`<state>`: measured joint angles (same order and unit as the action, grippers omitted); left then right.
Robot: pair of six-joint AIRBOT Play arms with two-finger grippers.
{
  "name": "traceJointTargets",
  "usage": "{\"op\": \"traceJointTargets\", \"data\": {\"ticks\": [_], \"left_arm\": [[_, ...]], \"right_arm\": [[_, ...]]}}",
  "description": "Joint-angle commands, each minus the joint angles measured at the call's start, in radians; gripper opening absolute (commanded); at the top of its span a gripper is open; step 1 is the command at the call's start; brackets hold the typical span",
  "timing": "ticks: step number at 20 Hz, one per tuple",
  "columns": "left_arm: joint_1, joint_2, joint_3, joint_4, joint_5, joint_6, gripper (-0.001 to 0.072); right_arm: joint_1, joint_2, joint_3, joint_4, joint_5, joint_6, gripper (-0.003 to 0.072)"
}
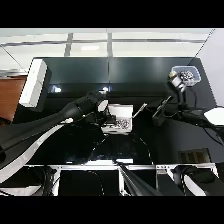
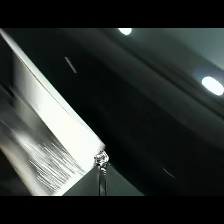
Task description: Fold the box and place the chain.
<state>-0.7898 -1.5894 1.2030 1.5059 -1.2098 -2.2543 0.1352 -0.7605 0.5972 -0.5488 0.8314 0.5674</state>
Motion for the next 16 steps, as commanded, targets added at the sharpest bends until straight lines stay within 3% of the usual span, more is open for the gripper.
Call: {"op": "traceJointTargets", "data": {"ticks": [1,3,5,7,10,16], "left_arm": [[0.001,0.000,0.000,0.000,0.001,0.000,0.0028],[0.001,0.000,0.000,0.000,0.001,0.000,0.0028],[0.001,0.000,0.000,0.000,0.000,0.000,0.0028],[0.001,0.000,0.000,0.000,0.000,0.000,0.0028],[0.001,0.000,0.000,0.000,0.001,0.000,0.0028],[0.001,0.000,0.000,-0.005,0.000,-0.001,0.0028]], "right_arm": [[0.009,0.032,0.030,0.328,0.054,0.115,0.0017],[0.077,0.002,0.026,0.373,0.039,0.117,0.0018],[0.163,-0.042,0.021,0.323,-0.008,0.127,0.0023],[0.207,-0.066,0.018,0.254,-0.085,0.197,0.0340],[0.137,-0.064,0.019,0.187,-0.058,0.214,0.0341],[-0.137,-0.064,0.019,0.051,0.224,0.214,0.0340]]}}
